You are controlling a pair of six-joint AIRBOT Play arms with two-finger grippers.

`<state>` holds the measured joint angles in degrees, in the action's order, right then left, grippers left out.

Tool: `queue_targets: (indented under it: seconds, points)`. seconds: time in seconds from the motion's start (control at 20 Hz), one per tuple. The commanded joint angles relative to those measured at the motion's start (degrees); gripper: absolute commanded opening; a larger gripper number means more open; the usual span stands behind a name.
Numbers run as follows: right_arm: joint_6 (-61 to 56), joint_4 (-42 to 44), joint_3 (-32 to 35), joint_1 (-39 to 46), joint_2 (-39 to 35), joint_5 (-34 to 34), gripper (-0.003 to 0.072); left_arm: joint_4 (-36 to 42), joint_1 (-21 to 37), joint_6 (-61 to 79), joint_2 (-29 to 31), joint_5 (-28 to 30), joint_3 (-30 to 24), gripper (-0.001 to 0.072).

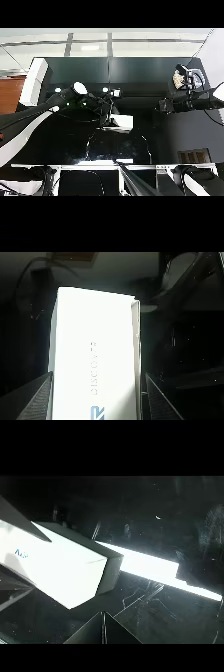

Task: Fold the box and place the chain.

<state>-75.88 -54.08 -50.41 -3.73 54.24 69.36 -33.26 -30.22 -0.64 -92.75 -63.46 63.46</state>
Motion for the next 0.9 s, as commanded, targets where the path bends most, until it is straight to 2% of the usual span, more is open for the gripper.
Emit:
queue_targets:
  seconds: [0.0, 0.7, 0.85]
  points:
    - [0.00, 0.02, 0.02, 0.02, -0.04, -0.13, 0.0015, -1.07, -0.79, 0.26, -0.04, -0.26, 0.04, 0.0713]
    - [-0.04, 0.02, 0.02, 0.02, -0.04, -0.22, 0.0015, -4.92, -2.54, 1.79, -0.04, 0.50, 0.04, 0.0713]
    - [-0.04, 0.02, 0.02, 0.02, -0.04, -0.26, 0.0015, -7.21, -4.13, 1.75, -0.04, 4.70, 0.00, 0.0713]
